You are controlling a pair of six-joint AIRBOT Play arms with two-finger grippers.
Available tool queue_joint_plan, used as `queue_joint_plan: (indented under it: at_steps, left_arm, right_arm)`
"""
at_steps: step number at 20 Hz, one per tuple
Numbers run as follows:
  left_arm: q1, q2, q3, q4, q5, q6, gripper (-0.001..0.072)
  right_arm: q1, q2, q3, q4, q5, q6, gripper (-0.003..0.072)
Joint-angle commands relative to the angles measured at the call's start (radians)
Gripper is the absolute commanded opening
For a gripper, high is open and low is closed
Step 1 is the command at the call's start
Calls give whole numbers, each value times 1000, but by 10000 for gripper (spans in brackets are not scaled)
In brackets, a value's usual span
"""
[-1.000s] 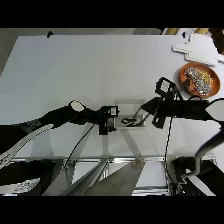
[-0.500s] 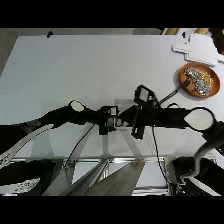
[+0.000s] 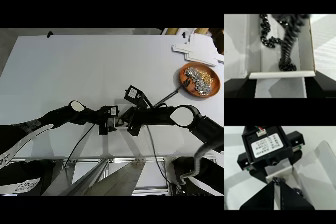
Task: Fold the box and place the chain.
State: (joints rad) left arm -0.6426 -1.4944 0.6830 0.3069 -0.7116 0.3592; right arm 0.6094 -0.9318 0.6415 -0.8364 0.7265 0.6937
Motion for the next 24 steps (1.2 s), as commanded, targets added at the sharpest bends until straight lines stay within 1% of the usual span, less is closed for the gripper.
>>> queue_joint_plan:
  at_steps: [1,3,4,5,7,8,9,10,12,13,15,17,18,20,24]
  left_arm:
    - [0,0,0,0,0,0,141]
    - [0,0,0,0,0,0,141]
    - [0,0,0,0,1,0,141]
    - [0,0,0,0,0,0,141]
    - [0,0,0,0,0,0,141]
    - [0,0,0,0,1,0,141]
    - [0,0,0,0,1,0,141]
    - [0,0,0,0,0,0,141]
    - [0,0,0,0,0,0,141]
    - [0,0,0,0,0,0,141]
    - [0,0,0,0,0,0,141]
    - [0,0,0,0,1,0,141]
    - [0,0,0,0,1,0,141]
    - [0,0,0,0,0,0,141]
    - [0,0,0,0,1,0,141]
  right_arm:
    - [1,16,0,-73,-5,40,22]
    - [1,29,0,-101,-5,43,29]
    - [1,33,0,-114,-5,44,95]
    - [1,33,0,-130,-5,51,141]
    - [1,33,0,-204,-5,104,142]
    - [1,33,0,-248,-5,133,193]
    - [-11,35,0,-263,-5,152,266]
    - [-32,43,2,-261,-3,154,285]
    - [-95,77,6,-262,13,131,286]
    - [-139,97,10,-263,43,83,285]
    - [-242,128,10,-263,118,-45,280]
    - [-355,126,10,-262,183,-190,266]
    - [-404,119,9,-261,198,-239,242]
    - [-468,89,8,-253,191,-285,187]
    - [-476,-37,8,-251,171,-341,185]
